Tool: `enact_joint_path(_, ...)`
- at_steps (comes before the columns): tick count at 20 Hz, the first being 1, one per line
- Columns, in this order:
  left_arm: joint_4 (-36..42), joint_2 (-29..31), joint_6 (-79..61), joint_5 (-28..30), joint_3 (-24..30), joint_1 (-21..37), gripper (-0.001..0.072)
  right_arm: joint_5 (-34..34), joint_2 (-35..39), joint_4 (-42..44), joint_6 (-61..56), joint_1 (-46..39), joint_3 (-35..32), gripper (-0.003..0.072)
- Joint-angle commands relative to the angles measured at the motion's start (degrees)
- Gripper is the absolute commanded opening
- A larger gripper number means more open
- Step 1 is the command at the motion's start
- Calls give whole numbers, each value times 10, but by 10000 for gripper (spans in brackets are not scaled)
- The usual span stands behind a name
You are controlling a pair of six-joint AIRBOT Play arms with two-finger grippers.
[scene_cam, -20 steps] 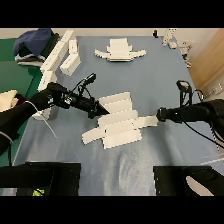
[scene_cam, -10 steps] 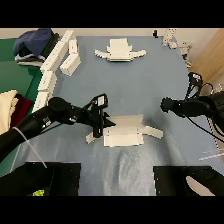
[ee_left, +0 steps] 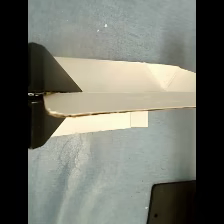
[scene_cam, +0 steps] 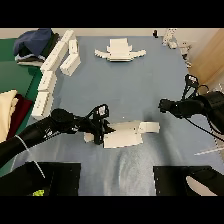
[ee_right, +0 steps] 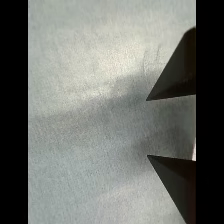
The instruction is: Fold the box.
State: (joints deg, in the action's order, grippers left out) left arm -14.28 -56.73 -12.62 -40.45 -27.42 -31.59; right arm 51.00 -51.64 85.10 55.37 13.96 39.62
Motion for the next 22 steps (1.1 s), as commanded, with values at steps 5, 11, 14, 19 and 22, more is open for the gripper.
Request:
enact_joint_path(5,-49,-69,93,-179,-81,115,13,0,-2,7,-1,0,0,547)
enact_joint_path(11,-54,-240,111,-366,-204,179,13,1,-2,9,-1,0,0,547)
enact_joint_path(14,-52,-245,104,-356,-205,149,11,0,-2,9,-1,0,0,548)
enact_joint_path(19,-53,-180,70,-222,-162,90,10,1,-2,9,-1,0,0,547)
enact_joint_path(22,-52,-115,55,-139,-103,75,9,1,-2,9,-1,0,0,547)
